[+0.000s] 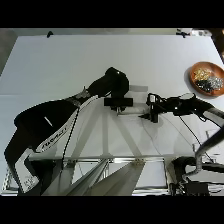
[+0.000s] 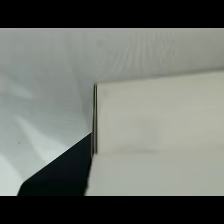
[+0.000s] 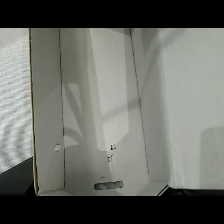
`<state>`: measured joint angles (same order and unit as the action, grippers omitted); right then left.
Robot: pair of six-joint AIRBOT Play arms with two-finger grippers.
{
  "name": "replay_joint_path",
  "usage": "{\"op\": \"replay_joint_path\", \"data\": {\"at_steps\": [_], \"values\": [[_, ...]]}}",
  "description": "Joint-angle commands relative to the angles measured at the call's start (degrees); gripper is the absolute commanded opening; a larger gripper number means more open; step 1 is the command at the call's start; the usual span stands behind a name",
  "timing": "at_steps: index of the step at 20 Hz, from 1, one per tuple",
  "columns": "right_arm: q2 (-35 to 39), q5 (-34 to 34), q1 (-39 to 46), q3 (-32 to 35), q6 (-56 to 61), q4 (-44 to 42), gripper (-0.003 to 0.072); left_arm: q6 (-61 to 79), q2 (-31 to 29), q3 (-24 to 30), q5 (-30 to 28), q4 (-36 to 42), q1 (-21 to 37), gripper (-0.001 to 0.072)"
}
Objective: Fold the box and place the chain.
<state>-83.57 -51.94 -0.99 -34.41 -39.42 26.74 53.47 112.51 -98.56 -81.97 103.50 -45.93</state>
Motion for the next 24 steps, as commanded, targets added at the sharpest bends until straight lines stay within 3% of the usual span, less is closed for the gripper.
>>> {"op": "replay_joint_path", "data": {"at_steps": [1, 8, 13, 14, 15, 17, 19, 21, 24], "values": [[0.00, -0.09, 0.00, 0.02, 0.11, 0.00, 0.0438, 0.52, -0.61, -0.02, -1.73, -0.50, 0.22, 0.0219], [0.00, -0.09, 0.00, 0.02, 0.11, 0.00, 0.0438, 4.09, -1.66, -0.02, -3.76, 2.64, 0.50, 0.0236], [0.00, -0.09, 0.00, 0.02, 0.11, 0.00, 0.0438, 12.33, -7.15, -0.02, -3.69, 2.47, 3.08, 0.0236], [0.00, -0.09, 0.00, 0.02, 0.11, 0.00, 0.0438, 16.61, -8.76, -0.02, -3.74, 2.45, 3.82, 0.0315], [0.00, -0.09, 0.00, 0.02, 0.11, 0.00, 0.0438, 22.56, -10.43, -0.02, -3.78, 2.14, 4.35, 0.0467], [0.00, -0.09, 0.00, 0.02, 0.11, 0.00, 0.0438, 38.40, -14.23, 0.00, -4.02, 0.85, 5.18, 0.0481], [0.00, -0.09, 0.00, 0.02, 0.11, 0.00, 0.0438, 57.02, -18.58, 1.66, -2.78, 0.39, 6.21, 0.0588], [0.00, -0.09, 0.00, 0.02, 0.11, 0.00, 0.0438, 71.69, -23.69, 7.37, 2.60, 0.66, 8.15, 0.0699], [0.00, -0.09, 0.00, 0.02, 0.11, 0.00, 0.0438, 94.49, -30.49, 21.05, 10.60, 0.90, 12.26, 0.0700]]}}
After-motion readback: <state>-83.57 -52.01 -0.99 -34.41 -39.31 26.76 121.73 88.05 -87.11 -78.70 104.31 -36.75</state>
